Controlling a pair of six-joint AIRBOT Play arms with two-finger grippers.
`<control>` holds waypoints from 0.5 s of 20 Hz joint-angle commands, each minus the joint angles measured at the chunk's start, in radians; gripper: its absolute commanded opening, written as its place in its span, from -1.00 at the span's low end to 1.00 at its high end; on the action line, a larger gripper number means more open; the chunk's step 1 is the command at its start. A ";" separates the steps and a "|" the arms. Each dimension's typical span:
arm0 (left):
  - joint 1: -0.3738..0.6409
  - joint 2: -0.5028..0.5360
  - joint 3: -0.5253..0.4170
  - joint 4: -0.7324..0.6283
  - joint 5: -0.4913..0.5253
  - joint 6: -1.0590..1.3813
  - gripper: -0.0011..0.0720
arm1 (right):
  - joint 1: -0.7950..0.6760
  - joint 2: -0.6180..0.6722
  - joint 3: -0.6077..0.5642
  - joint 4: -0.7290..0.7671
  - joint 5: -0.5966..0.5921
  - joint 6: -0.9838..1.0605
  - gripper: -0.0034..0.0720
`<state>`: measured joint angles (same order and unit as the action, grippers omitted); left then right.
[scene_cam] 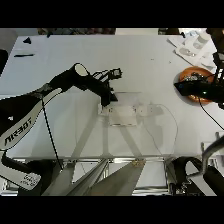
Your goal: Fold the box and place the chain.
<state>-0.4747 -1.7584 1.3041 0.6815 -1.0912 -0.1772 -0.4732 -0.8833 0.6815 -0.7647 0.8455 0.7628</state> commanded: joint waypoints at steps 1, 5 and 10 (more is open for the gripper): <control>0.000 -0.011 0.000 -0.022 0.014 0.046 -0.98 | -0.001 0.000 0.001 0.001 0.000 0.000 0.13; 0.000 -0.013 0.000 -0.019 0.015 0.073 -0.98 | -0.001 0.000 0.001 0.001 0.000 0.000 0.13; 0.000 -0.042 0.000 -0.023 0.018 0.073 -0.98 | -0.001 0.000 0.001 0.001 0.000 0.000 0.13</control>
